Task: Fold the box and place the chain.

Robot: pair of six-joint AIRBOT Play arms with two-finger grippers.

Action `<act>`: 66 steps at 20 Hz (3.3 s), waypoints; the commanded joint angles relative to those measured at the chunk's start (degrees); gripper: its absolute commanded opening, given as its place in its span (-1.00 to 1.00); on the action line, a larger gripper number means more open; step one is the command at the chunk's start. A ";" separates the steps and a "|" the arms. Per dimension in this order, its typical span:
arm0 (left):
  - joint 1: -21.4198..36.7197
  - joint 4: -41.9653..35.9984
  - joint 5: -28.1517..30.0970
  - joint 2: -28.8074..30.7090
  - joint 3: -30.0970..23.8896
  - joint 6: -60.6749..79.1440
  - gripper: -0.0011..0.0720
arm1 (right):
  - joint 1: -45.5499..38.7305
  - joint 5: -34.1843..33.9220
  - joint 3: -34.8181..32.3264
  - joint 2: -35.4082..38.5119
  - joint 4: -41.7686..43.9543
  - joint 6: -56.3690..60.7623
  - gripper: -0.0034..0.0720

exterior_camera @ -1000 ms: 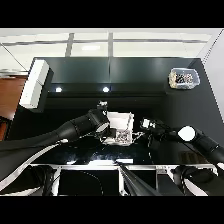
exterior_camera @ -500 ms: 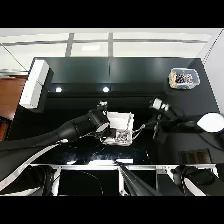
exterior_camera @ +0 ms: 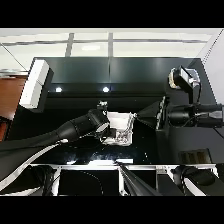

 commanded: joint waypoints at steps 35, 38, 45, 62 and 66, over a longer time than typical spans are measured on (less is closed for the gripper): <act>0.04 0.00 0.04 -0.02 -0.02 0.02 -0.88 | 14.95 -36.74 -27.67 -15.39 0.13 -43.63 -0.12; 0.04 0.00 0.04 -0.02 -0.02 0.02 -0.88 | 14.95 -36.72 -27.67 -15.43 0.11 -43.63 -0.82; 0.04 0.00 0.02 -0.02 -0.02 0.02 -0.88 | 14.40 -36.79 -27.65 -15.04 -1.51 -39.26 -0.82; 0.04 0.02 0.07 -0.02 -0.02 0.00 -0.88 | 6.47 -24.70 -0.42 0.31 -18.99 -6.56 -0.82; 0.04 0.02 0.07 -0.02 -0.02 0.02 -0.88 | 6.47 -17.94 8.24 0.35 -18.97 -2.54 -0.82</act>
